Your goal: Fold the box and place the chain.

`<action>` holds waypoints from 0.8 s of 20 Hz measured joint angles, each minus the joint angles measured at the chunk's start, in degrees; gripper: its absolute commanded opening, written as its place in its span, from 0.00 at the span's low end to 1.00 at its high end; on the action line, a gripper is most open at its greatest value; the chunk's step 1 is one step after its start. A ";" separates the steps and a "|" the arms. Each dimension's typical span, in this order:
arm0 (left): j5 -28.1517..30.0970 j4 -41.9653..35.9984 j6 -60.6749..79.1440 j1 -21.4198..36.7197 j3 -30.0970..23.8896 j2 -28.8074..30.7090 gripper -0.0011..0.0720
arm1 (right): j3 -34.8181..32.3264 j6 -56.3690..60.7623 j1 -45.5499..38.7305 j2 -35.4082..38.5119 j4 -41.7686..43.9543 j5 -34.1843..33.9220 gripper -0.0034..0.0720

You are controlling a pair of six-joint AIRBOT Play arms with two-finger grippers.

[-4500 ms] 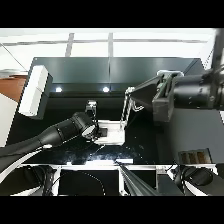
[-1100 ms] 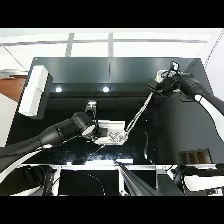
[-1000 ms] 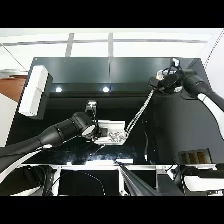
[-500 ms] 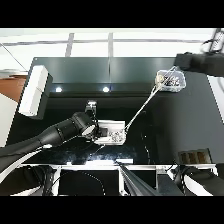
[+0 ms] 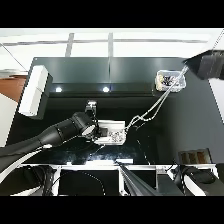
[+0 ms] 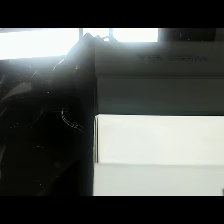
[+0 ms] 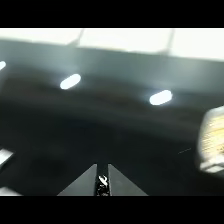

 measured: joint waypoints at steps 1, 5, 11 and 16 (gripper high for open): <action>0.00 0.00 0.00 0.00 0.00 -0.02 0.06 | 0.17 -0.76 1.20 0.17 2.34 -1.66 0.07; -0.02 0.00 0.00 0.00 0.00 0.00 0.06 | -0.61 -0.98 10.19 0.44 7.69 -4.59 0.07; -0.07 -0.04 0.00 0.00 0.00 0.00 0.06 | -4.00 1.90 24.37 -1.38 9.64 -0.39 0.07; -0.17 -0.15 0.00 0.00 0.00 0.00 0.06 | -4.96 2.58 32.04 -5.18 10.34 3.74 0.07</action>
